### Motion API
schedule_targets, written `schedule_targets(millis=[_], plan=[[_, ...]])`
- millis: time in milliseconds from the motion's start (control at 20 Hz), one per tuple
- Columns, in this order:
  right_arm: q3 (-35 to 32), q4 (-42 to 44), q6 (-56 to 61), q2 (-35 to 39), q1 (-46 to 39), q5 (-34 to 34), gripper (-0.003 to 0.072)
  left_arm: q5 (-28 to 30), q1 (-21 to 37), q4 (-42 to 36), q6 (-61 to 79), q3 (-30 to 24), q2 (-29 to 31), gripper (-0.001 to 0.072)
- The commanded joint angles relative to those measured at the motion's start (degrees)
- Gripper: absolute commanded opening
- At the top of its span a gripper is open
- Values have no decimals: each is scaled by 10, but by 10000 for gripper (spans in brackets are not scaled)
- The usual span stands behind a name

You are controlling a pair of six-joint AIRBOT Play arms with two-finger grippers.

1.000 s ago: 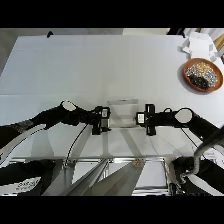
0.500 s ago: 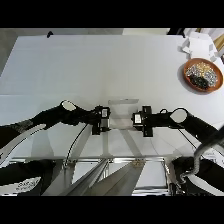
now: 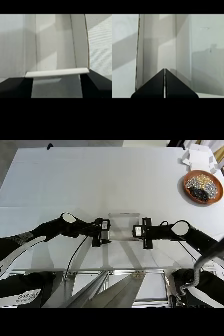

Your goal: Fold the box and place the chain.

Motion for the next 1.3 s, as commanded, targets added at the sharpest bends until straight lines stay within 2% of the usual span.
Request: schedule_targets(millis=[0,200,300,500,600,700,1000,1250], plan=[[0,-19,33,43,-3,1,20,0,0,0,0,0,0,251],[0,-47,120,106,-16,3,19,0,0,0,0,0,0,251],[0,-97,275,134,-52,11,19,0,0,0,0,0,0,251],[0,-249,625,155,-146,75,19,0,0,0,0,0,0,251],[-1,-285,780,155,-183,76,20,0,0,0,0,0,0,251],[-1,-289,870,154,-209,84,20,0,0,0,0,0,0,251],[-6,-280,913,89,-224,105,19,0,0,0,0,0,0,251],[-8,-176,863,12,-190,104,19,0,0,0,0,0,0,251]])
